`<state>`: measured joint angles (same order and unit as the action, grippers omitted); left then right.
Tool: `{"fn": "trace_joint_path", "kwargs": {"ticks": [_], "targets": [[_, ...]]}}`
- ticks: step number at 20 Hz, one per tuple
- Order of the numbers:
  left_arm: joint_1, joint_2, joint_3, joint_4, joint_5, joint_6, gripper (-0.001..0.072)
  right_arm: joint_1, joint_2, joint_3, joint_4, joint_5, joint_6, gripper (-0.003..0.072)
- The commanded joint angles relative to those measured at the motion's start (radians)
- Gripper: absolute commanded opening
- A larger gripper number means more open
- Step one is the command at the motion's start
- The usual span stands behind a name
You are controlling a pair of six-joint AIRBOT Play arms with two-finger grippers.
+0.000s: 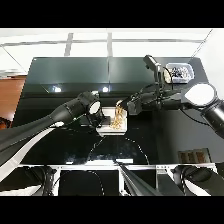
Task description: Fold the box and place the chain.
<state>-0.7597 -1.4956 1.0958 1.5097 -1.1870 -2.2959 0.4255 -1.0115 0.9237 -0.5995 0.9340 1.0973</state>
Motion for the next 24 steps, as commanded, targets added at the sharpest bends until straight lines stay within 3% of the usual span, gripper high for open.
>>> {"fn": "trace_joint_path", "kwargs": {"ticks": [1,6,7,8,9,12,18,22,23,24], "targets": [[0.0,0.0,0.0,0.0,0.0,0.0,0.0027,-0.002,-0.001,-0.003,-0.052,0.014,0.011,0.0013],[0.0,0.0,0.0,0.0,0.0,0.0,0.0027,0.004,-0.031,-0.054,-0.055,0.015,0.036,0.0016],[0.0,0.0,0.0,0.0,0.0,0.0,0.0027,0.015,-0.044,-0.054,-0.054,0.003,0.037,0.0063],[0.0,0.0,0.0,0.0,0.0,0.0,0.0027,0.03,-0.058,-0.054,-0.049,-0.019,0.037,0.0234],[0.0,0.0,0.0,0.0,0.001,0.0,0.0027,0.047,-0.07,-0.054,-0.048,-0.039,0.037,0.0264],[0.0,0.0,0.0,0.0,0.001,0.0,0.0027,0.034,-0.071,-0.053,-0.112,-0.022,0.038,0.0263],[0.0,-0.001,0.0,-0.004,0.008,-0.002,0.0027,-0.227,-0.028,-0.053,-0.259,0.282,0.044,0.026],[0.0,0.0,0.008,-0.019,0.022,-0.002,0.0031,-0.295,-0.028,-0.053,-0.272,0.34,0.043,0.026],[0.0,0.002,0.021,-0.028,0.006,-0.002,0.0105,-0.294,-0.028,-0.053,-0.271,0.341,0.043,0.026],[-0.003,0.008,0.035,-0.03,-0.007,-0.005,0.0303,-0.294,-0.028,-0.053,-0.267,0.343,0.043,0.026]]}}
